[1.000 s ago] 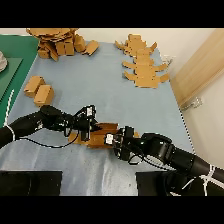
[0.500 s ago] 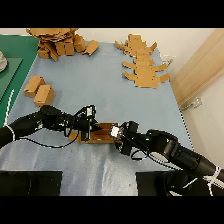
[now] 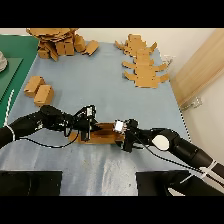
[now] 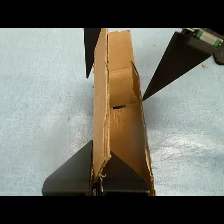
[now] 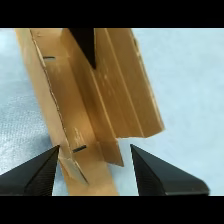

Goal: Fold the box.

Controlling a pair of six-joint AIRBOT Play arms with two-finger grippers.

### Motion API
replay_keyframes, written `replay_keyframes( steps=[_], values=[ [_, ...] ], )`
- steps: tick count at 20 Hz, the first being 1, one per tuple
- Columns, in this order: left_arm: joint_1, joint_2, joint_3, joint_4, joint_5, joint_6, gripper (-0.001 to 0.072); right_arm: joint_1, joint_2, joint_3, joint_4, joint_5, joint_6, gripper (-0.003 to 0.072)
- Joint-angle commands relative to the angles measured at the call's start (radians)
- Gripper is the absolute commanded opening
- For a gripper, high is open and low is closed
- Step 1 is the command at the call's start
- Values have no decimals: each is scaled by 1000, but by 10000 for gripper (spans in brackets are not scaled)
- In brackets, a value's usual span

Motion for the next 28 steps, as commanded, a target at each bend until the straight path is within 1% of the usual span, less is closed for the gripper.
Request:
replay_keyframes(
  steps=[1, 2, 3, 7, 10, 12, 14, 17, 19, 24, 26, 28],
  values=[
    [0, 0, 1, 0, 0, 0, 16, -143, -58, 1, 421, 88, -475, 720],
    [0, 0, 1, 0, 0, 0, 16, -174, -77, 4, 475, 117, -547, 720],
    [0, 0, 1, 0, 0, 0, 16, -194, -95, 9, 497, 135, -579, 720],
    [0, 0, 1, 0, 0, 0, 16, -204, -158, 34, 518, 132, -643, 720],
    [0, 0, 1, 0, 0, 0, 16, -261, -246, 71, 575, 235, -712, 720],
    [0, 0, 1, 0, 0, 0, 16, -290, -290, 83, 615, 284, -747, 720],
    [0, 0, 1, 0, 0, 0, 16, -302, -316, 82, 617, 283, -739, 720],
    [0, 0, 1, 0, 0, 0, 16, -312, -325, 82, 609, 284, -718, 720],
    [0, 0, 1, 0, -1, 0, 16, -312, -325, 82, 592, 284, -660, 720],
    [0, 0, 1, 0, 0, 0, 16, -312, -325, 82, 583, 284, -663, 719],
    [0, 0, 1, 0, -1, 0, 16, -311, -326, 82, 547, 284, -710, 719],
    [0, 0, 1, 0, 0, 0, 16, -311, -327, 81, 546, 289, -761, 718]
  ],
)
